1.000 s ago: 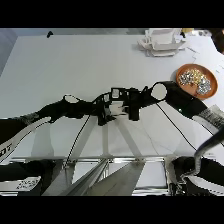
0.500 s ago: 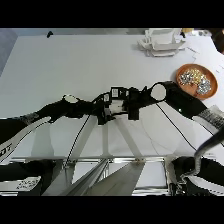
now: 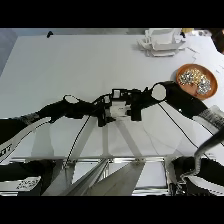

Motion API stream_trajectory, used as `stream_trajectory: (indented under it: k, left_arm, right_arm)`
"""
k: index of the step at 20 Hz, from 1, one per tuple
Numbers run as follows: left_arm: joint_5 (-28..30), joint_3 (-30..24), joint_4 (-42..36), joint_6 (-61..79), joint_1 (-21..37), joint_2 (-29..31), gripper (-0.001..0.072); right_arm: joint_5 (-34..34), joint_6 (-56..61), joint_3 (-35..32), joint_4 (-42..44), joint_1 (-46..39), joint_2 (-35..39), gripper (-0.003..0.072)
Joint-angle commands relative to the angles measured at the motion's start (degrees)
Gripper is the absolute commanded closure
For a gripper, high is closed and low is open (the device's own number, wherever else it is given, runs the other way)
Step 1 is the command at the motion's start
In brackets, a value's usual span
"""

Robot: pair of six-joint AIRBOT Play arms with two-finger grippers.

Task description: Fold the box and place the chain.

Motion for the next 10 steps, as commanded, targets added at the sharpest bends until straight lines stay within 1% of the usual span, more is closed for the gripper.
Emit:
stream_trajectory:
  k: [1,6,7,8,10]
  left_arm:
    - [0.66,0.02,-0.39,-0.22,0.04,0.04,0.0457]
    - [0.66,0.02,-0.39,-0.22,0.04,0.04,0.0457]
    - [0.66,0.02,-0.39,-0.22,0.02,0.04,0.0457]
    - [0.66,0.02,-0.39,-0.22,0.04,0.04,0.0457]
    - [0.66,0.02,-0.39,-0.22,0.04,0.04,0.0457]
  right_arm:
    - [1.27,0.09,0.02,2.43,0.07,1.92,0.0202]
    - [2.56,0.09,0.02,3.15,0.07,3.06,0.0206]
    - [2.54,0.02,0.02,3.91,0.07,3.06,0.0232]
    - [2.27,0.04,0.02,4.66,0.07,3.06,0.0364]
    - [0.68,0.09,0.02,6.27,0.07,3.04,0.0665]
